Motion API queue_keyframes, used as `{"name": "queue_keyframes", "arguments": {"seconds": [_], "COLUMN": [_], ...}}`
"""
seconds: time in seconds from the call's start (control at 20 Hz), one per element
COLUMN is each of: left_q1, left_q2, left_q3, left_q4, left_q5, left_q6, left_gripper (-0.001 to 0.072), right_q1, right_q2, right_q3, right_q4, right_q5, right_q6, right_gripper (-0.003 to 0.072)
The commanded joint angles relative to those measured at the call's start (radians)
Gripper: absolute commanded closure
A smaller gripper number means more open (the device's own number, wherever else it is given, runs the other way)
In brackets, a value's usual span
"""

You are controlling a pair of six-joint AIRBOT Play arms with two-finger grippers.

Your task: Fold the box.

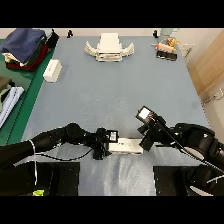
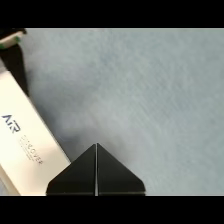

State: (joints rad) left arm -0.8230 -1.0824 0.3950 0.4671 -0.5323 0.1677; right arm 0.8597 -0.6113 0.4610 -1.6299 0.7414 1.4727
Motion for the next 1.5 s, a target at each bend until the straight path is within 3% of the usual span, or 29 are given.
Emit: {"name": "queue_keyframes", "arguments": {"seconds": [0.0,0.25,1.05,1.45], "left_q1": [0.000,0.000,0.000,0.000], "left_q2": [0.000,0.000,0.000,0.000], "left_q3": [0.001,0.001,0.001,0.001], "left_q4": [0.000,0.000,0.000,0.000], "left_q5": [0.000,0.000,0.000,0.000], "left_q6": [0.000,0.000,0.000,0.000], "left_gripper": [0.0289,0.0289,0.0289,0.0289], "right_q1": [-0.011,0.013,0.013,0.013], "right_q2": [-0.004,-0.005,-0.005,0.057], "right_q3": [0.058,0.011,-0.113,-0.103], "right_q4": [0.129,0.368,0.400,0.398], "right_q5": [0.117,0.091,0.096,-0.032], "right_q6": [0.031,-0.158,-0.202,-0.217], "right_gripper": [0.0680,0.0680,0.0680,0.0679]}}
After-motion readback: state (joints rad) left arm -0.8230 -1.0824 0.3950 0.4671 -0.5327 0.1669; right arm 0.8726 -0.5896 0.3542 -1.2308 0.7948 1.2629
